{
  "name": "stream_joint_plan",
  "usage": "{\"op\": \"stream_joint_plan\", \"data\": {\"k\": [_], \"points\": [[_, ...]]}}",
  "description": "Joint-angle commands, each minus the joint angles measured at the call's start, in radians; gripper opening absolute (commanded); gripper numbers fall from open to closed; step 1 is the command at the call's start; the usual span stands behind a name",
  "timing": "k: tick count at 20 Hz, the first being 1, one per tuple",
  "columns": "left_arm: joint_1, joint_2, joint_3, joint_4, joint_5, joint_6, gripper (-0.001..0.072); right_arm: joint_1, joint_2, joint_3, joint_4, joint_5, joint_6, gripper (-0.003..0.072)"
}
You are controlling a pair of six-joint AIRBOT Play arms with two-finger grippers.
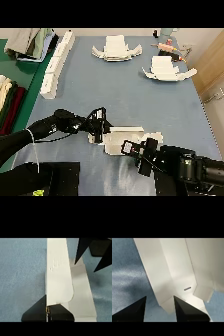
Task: Fold the box.
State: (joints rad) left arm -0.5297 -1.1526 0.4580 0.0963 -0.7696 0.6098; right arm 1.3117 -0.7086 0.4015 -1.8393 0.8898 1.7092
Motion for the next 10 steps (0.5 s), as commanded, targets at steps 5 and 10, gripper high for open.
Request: {"op": "stream_joint_plan", "data": {"k": [5, 10], "points": [[0.0, -0.001, 0.0, 0.0, 0.0, 0.0, 0.0016, 0.013, -0.169, 0.006, -0.093, -0.064, 0.079, 0.0531], [0.0, -0.001, 0.0, 0.0, 0.0, 0.001, 0.0016, 0.013, -0.129, 0.062, -0.262, 0.043, 0.389, 0.0531]]}}
